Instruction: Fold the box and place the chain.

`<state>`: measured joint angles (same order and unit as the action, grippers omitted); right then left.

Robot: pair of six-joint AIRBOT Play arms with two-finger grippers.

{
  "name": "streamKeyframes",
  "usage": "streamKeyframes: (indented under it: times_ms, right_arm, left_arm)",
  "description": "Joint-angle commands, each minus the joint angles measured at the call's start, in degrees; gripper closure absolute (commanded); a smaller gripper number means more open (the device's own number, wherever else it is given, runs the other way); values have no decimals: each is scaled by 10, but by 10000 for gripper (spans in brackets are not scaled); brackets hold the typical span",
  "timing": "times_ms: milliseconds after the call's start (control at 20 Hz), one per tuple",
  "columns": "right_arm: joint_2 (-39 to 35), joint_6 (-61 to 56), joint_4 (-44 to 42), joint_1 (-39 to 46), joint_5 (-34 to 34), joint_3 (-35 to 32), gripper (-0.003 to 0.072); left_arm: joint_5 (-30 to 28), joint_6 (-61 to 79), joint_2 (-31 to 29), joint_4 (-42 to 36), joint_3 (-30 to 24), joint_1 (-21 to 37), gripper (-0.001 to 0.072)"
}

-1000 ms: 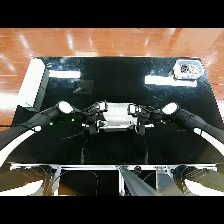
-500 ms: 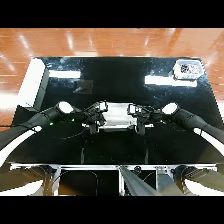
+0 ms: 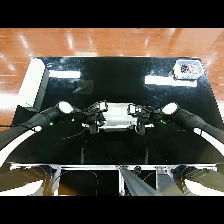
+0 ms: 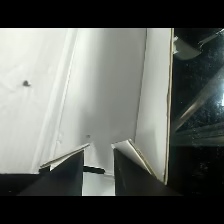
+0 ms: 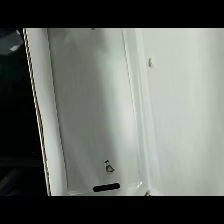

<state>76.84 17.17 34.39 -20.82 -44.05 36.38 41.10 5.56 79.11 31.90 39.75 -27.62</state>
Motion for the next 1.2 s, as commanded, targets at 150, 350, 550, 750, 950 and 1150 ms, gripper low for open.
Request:
streamKeyframes:
  times_ms: [150,350,550,750,950,1150]
  right_arm:
    - [0,0,0,0,0,0,205]
    - [0,-1,0,0,0,0,205]
    - [0,0,0,0,0,0,205]
    - [0,0,0,0,0,0,205]
    - [0,-1,0,0,0,0,205]
    - [0,0,0,0,0,0,205]
  left_arm:
    - [-3,0,0,0,0,0,261]
    - [-3,0,0,0,0,0,348]
    - [1,0,-3,9,0,5,692]
    - [10,-101,-26,36,0,43,693]
    - [71,-214,-70,93,0,93,694]
    - [117,-365,-97,120,0,139,694]
